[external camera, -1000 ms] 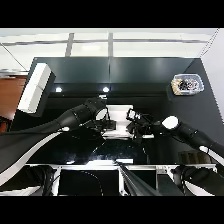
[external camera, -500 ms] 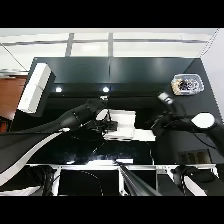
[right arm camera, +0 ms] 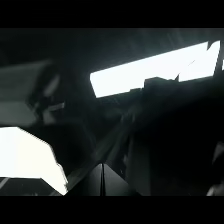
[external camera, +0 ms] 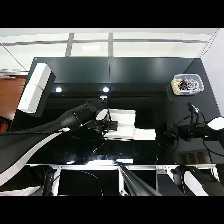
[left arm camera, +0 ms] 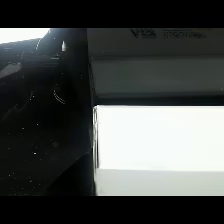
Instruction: Fold the box and place the chain.
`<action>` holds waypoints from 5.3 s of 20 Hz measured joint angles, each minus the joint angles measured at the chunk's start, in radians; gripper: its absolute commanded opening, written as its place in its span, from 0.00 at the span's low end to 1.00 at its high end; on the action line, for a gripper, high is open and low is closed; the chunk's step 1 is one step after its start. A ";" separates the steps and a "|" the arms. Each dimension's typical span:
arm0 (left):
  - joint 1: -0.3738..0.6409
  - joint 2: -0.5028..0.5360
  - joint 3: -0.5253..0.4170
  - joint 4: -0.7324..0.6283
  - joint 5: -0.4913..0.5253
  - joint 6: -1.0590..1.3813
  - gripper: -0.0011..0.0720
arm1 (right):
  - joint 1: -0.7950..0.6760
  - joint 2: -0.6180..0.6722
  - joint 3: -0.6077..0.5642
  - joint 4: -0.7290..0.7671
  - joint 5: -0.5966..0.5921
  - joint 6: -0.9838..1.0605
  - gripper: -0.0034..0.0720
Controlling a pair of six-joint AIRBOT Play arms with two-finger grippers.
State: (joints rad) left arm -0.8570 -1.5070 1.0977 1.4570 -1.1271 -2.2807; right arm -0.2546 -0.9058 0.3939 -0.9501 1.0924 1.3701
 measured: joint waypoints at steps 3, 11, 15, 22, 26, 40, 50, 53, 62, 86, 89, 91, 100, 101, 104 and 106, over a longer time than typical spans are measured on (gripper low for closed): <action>0.000 0.000 0.000 0.000 0.000 0.000 0.05 | -0.014 -0.074 -0.004 0.043 0.048 -0.027 0.06; 0.000 0.000 0.000 0.000 0.001 0.000 0.05 | -0.021 -0.268 -0.006 0.231 0.102 -0.249 0.06; 0.000 0.000 0.000 0.000 0.001 0.000 0.05 | -0.016 -0.311 -0.006 0.309 0.105 -0.339 0.06; 0.000 0.000 0.000 0.000 0.001 0.000 0.05 | 0.082 -0.339 0.013 0.388 0.125 -0.431 0.06; 0.000 0.000 0.000 0.000 0.001 0.000 0.05 | 0.105 -0.342 0.053 0.418 0.161 -0.455 0.70; 0.000 0.000 0.000 0.003 0.002 0.000 0.05 | 0.358 -0.342 0.136 0.526 0.045 -0.409 0.79; 0.000 0.000 0.000 0.001 0.000 0.000 0.05 | 0.591 -0.342 0.264 0.314 -0.085 -0.152 0.76; 0.000 0.000 0.000 0.000 0.001 0.000 0.05 | 0.649 -0.342 0.298 0.211 -0.121 -0.024 0.75; 0.000 0.000 0.000 0.000 -0.001 0.000 0.05 | 0.883 -0.350 0.456 -0.271 -0.105 0.594 0.52; 0.000 0.000 0.000 0.005 -0.001 0.004 0.05 | 1.011 -0.441 0.500 -0.413 -0.044 0.892 0.43; 0.000 0.000 0.000 0.005 -0.002 0.000 0.05 | 1.011 -0.441 0.500 -0.412 -0.041 0.898 0.27; 0.000 0.000 0.000 0.004 -0.006 0.000 0.05 | 1.010 -0.441 0.500 -0.415 -0.038 0.904 0.06; 0.000 0.000 0.000 0.003 -0.002 0.001 0.05 | 1.009 -0.425 0.520 -0.414 0.035 0.857 0.64; 0.000 0.000 0.000 0.003 -0.002 0.001 0.05 | 1.008 -0.413 0.523 -0.413 0.052 0.834 0.64; 0.000 0.000 0.000 0.003 -0.002 0.001 0.05 | 1.007 -0.341 0.529 -0.431 0.105 0.766 0.64; 0.000 0.000 0.000 0.003 -0.003 0.001 0.05 | 0.998 -0.259 0.531 -0.449 0.120 0.723 0.64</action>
State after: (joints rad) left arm -0.8570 -1.5074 1.0981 1.4605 -1.1297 -2.2799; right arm 0.7437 -1.1652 0.9245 -1.3987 1.2121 2.0926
